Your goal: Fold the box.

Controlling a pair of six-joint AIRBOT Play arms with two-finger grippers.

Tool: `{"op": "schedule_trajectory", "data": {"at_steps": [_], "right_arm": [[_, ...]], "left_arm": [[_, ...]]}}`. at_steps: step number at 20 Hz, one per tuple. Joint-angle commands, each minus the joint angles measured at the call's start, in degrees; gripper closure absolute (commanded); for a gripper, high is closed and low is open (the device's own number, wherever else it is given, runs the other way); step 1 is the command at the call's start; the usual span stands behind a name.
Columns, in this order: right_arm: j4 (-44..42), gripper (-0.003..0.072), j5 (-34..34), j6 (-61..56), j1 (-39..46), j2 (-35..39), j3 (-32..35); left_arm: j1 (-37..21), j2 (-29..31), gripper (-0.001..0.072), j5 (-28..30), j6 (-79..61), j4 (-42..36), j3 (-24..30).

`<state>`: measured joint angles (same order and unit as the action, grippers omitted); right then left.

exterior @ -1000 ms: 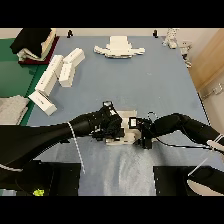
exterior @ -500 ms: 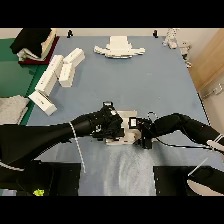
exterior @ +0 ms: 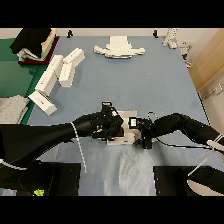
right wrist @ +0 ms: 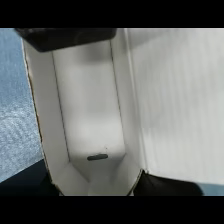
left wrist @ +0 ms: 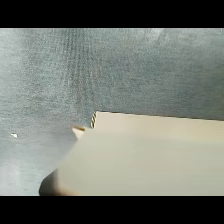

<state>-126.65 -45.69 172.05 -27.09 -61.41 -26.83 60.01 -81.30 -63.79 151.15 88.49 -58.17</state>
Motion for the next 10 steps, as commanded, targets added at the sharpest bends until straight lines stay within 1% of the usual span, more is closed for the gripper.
{"op": "schedule_trajectory", "data": {"at_steps": [1,2,3,4,5,10], "right_arm": [[-0.02,0.0179,0.00,-0.04,-0.04,0.04,0.00],[-0.02,0.0179,0.00,-0.04,-0.04,0.04,0.00],[-0.02,0.0178,0.00,-0.04,-0.04,0.04,0.00],[-0.02,0.0178,0.02,-0.04,-0.04,0.04,0.00],[-0.02,0.0178,0.00,-0.04,-0.04,0.04,0.00],[-0.02,0.0178,0.00,-0.04,-0.04,0.04,0.00]], "left_arm": [[0.02,0.02,0.0690,0.13,-0.37,0.31,-0.83],[0.02,0.02,0.0690,0.15,-0.55,0.33,-1.07],[0.02,0.02,0.0650,0.22,-0.81,0.33,-1.11],[0.02,0.00,0.0403,0.11,-0.72,0.33,-1.09],[0.02,0.00,0.0325,0.02,-0.70,0.33,-1.11],[0.00,0.00,0.0325,-0.52,-0.72,0.61,-1.11]]}}
